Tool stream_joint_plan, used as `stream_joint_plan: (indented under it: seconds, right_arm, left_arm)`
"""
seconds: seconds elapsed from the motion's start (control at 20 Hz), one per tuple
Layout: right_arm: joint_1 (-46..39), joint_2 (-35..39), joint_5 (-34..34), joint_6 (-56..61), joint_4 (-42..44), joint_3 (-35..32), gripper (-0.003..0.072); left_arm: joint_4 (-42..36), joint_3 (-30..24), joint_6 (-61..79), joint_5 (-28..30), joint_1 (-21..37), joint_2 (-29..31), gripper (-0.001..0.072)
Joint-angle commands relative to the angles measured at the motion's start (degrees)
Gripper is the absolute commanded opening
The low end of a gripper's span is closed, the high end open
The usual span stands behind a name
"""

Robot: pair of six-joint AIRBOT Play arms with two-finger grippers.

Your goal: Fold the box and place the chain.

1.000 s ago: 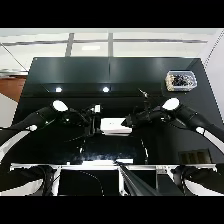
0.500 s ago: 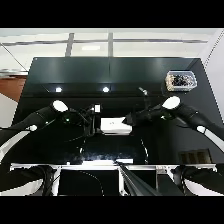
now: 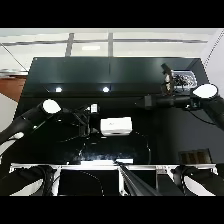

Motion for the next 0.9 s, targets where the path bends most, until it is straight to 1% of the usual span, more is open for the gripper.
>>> stream_joint_plan:
  seconds: [0.0,0.05,0.15,0.25,0.35,0.45,0.55,0.65,0.85]
  right_arm:
    - [-2.34,0.96,0.57,-0.04,-1.03,0.26,0.0033]
    - [-2.36,0.96,0.28,-0.07,-1.29,0.26,0.0033]
    - [-2.34,0.96,-0.35,-0.04,-1.22,0.26,0.0033]
    - [-2.34,0.96,-0.52,-0.07,-1.27,0.26,0.0033]
    - [-2.34,0.96,-0.5,-0.04,-1.7,0.26,0.0033]
    - [-2.34,0.96,-0.5,-0.04,-2.56,0.26,0.0033]
    - [-2.34,0.96,-0.37,-0.04,-2.56,0.26,0.0033]
    - [-2.34,0.96,-0.39,-0.04,-2.84,0.26,0.0032]
    - [-2.34,0.96,-0.52,-0.04,-3.32,0.26,0.0033]
  left_arm:
    - [-1.07,0.04,-4.9,-2.21,-0.26,5.2,0.071]
    - [-3.76,0.04,-4.87,-1.92,-0.48,5.31,0.071]
    - [-7.04,0.17,-4.7,1.62,-2.34,4.74,0.071]
    - [-7.13,1.29,-4.61,3.56,-5.03,3.13,0.071]
    - [-7.13,3.43,-4.63,4.63,-7.96,0.09,0.0709]
    - [-7.13,5.79,-4.85,7.85,-9.84,-3.08,0.0708]
    - [-7.37,8.0,-4.85,7.69,-10.86,-5.88,0.0707]
    - [-7.37,9.09,-4.59,7.96,-12.13,-7.98,0.0707]
    - [-7.54,9.38,-4.24,7.89,-12.92,-9.92,0.0704]
